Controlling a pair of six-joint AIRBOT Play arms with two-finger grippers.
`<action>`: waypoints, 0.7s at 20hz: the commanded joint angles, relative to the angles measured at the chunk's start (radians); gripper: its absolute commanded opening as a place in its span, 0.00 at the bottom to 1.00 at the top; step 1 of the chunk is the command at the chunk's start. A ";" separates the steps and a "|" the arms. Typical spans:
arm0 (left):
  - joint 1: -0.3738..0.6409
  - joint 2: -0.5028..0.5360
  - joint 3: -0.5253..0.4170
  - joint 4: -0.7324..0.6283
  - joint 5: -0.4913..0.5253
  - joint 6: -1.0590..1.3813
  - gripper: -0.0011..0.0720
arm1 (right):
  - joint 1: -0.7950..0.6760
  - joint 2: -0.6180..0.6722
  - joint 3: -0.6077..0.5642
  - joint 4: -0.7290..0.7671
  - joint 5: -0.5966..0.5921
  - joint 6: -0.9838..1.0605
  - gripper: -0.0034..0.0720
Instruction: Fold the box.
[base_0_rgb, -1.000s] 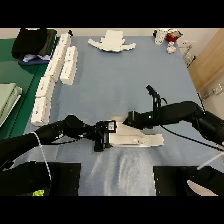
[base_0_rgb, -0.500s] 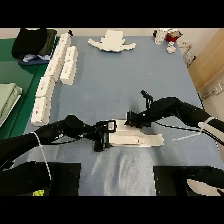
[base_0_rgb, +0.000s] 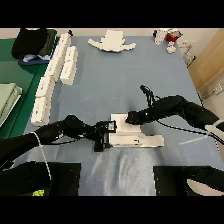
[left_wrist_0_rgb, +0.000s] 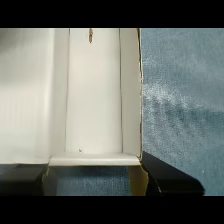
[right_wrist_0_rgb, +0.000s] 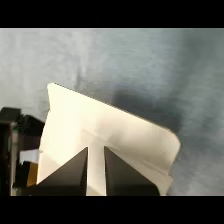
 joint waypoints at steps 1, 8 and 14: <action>0.000 -0.001 -0.001 0.000 0.001 -0.001 0.60 | 0.000 0.141 0.001 -0.097 -0.067 -0.116 0.25; 0.000 -0.001 -0.001 0.000 0.001 -0.001 0.60 | 0.002 0.409 -0.066 -0.380 -0.451 -0.407 0.60; 0.000 -0.001 -0.001 0.000 0.001 -0.001 0.60 | 0.005 0.425 -0.236 -0.456 -0.209 -0.790 0.93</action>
